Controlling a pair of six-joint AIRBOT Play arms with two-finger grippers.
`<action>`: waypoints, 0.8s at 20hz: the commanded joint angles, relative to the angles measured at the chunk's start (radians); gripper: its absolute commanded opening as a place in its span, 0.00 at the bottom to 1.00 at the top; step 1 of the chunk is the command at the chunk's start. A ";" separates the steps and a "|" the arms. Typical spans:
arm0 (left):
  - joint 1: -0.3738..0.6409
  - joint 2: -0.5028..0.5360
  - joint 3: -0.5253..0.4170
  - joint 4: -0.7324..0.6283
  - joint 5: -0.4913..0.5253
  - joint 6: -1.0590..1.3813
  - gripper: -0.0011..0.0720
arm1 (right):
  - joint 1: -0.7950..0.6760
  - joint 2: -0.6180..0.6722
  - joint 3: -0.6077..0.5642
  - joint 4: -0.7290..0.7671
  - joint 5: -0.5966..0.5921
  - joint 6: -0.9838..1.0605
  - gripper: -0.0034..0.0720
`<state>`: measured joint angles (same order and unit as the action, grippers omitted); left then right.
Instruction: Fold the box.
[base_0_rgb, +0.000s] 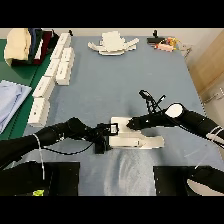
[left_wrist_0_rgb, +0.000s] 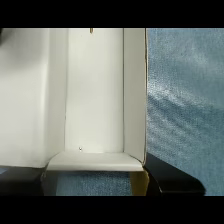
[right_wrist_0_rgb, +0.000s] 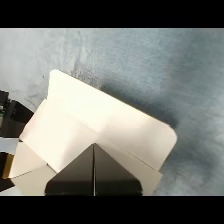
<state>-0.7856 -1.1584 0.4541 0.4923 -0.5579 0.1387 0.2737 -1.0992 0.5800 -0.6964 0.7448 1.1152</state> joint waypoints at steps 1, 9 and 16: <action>0.000 0.000 0.000 0.001 0.000 0.003 0.72 | 0.004 -0.017 0.000 -0.007 -0.006 -0.044 0.06; 0.000 0.000 0.000 0.001 0.000 0.003 0.72 | 0.006 -0.014 -0.005 -0.023 0.006 -0.044 0.06; 0.000 0.000 0.000 0.001 0.000 0.003 0.72 | 0.006 0.190 0.082 -0.202 0.127 -0.039 0.05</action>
<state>-0.7856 -1.1584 0.4538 0.4934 -0.5579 0.1436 0.2810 -0.9924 0.6403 -0.8097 0.8085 1.0729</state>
